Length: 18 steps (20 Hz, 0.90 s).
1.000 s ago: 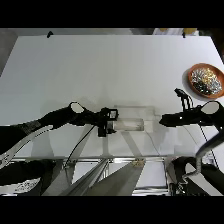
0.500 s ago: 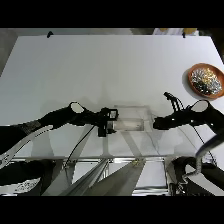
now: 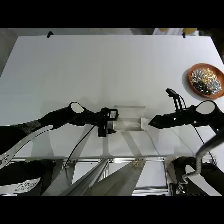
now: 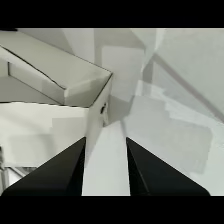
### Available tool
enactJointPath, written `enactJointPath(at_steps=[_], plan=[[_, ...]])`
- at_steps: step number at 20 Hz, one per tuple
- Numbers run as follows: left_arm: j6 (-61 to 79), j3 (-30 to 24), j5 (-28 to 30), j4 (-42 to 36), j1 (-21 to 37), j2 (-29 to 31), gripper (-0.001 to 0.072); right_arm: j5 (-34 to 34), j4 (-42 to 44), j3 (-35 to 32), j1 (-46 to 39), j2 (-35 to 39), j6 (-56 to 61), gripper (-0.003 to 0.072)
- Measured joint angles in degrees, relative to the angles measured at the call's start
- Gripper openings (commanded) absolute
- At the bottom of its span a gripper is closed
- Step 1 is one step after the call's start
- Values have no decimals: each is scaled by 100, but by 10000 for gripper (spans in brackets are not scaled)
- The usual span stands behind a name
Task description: Fold the box and place the chain.
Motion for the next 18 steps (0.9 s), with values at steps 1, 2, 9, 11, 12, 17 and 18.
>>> enactJointPath(at_steps=[1, 2, 9, 11, 12, 17, 18], plan=[[0, 0, 0, 0, 0, 0, 275, 11, 22, 0, 0, 39, -2, 342], [0, 0, 0, 0, 2, 0, 275, 13, 46, -2, 0, 68, -2, 343], [0, 0, 0, 0, 0, 0, 275, -214, 223, -225, 260, 127, 72, 417], [0, 0, 0, 0, 0, 0, 275, -396, 286, -256, 481, 127, 212, 416], [0, 0, -2, 0, 0, 0, 275, -503, 293, -256, 608, 127, 308, 415], [0, 0, -2, 0, 0, 0, 275, -922, -144, 2, 1329, 127, 1338, 404], [0, 0, 0, 0, 0, 0, 275, -951, -332, 76, 1471, 127, 1620, 404]])
